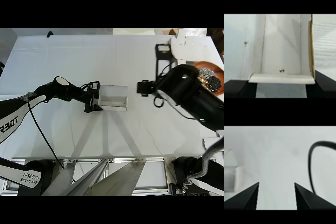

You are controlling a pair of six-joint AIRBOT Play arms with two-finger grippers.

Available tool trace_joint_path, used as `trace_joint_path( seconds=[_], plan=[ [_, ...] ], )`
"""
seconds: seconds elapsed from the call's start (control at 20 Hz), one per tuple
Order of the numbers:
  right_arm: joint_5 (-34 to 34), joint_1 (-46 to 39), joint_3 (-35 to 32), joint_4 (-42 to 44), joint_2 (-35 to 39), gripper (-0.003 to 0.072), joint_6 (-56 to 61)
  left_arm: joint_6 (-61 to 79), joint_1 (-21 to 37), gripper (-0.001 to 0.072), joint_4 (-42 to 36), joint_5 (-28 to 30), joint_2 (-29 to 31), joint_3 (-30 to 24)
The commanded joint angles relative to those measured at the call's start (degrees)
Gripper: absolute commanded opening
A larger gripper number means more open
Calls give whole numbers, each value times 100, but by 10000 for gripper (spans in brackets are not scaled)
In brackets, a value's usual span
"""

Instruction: Fold the box and place the chain.

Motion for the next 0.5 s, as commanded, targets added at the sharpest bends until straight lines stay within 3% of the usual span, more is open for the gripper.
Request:
trace_joint_path(
  seconds=[0.0,0.15,0.3,0.45],
  plan=[
    [354,-474,4,-1287,568,478,-723,2,-2,337,2,0,-2,2],
    [345,-1528,4,-1145,610,479,-1615,2,0,337,0,2,-2,2],
    [-350,-2503,4,-1139,610,479,-2376,2,0,337,0,2,-2,2],
    [-1307,-3447,4,-903,581,482,-2400,2,-2,337,0,2,-2,2]
  ],
)
